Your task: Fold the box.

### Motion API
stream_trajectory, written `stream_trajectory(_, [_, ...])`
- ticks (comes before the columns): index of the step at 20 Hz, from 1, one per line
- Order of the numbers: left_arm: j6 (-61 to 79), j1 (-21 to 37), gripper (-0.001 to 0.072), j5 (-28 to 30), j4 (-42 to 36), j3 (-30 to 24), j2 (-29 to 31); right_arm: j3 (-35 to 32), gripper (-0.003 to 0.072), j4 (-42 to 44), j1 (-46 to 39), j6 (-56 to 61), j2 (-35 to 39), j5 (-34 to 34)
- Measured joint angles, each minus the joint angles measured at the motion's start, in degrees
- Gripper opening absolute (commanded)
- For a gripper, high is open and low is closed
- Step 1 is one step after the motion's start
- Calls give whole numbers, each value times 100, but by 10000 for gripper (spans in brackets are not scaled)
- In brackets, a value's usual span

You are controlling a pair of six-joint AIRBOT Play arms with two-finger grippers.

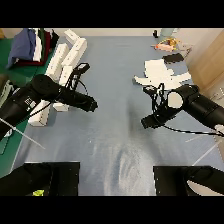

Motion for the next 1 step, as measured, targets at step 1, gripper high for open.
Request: stream_trajectory(1, [0, -24, 14, 33, -2, 11, -37, 0, 4, -2, 0, 0, 0, 0])
